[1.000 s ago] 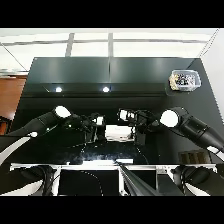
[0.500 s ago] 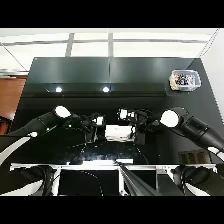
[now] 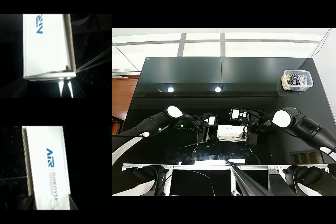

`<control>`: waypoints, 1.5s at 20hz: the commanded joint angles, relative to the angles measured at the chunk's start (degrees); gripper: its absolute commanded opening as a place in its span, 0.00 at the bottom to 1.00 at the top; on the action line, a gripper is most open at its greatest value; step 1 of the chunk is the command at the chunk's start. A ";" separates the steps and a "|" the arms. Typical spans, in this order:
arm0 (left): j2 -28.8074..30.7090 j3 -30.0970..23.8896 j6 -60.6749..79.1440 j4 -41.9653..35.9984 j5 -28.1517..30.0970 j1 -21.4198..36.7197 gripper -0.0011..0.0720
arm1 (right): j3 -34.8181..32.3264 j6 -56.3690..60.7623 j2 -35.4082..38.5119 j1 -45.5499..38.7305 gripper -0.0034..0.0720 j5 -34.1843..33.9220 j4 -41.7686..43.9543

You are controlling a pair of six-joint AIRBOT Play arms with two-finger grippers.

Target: Fold the box and place the chain.

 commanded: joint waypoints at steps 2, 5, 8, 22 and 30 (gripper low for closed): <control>-0.02 0.02 0.02 0.02 -0.02 -0.02 0.39 | 0.04 0.00 0.04 0.00 0.71 1.05 0.00; -0.02 0.02 0.02 0.02 0.00 -0.02 0.39 | 0.04 0.00 0.04 0.00 0.71 1.05 -0.02; -0.02 0.02 0.02 0.02 0.00 -0.02 0.39 | 0.04 0.00 0.04 0.02 0.71 1.11 0.00; -0.02 0.02 0.02 0.02 0.00 -0.02 0.39 | -0.63 0.00 -0.94 0.02 0.71 1.51 -0.24; -0.02 0.02 0.02 0.02 0.00 -0.02 0.39 | -0.74 0.35 -0.87 0.02 0.71 1.70 -0.20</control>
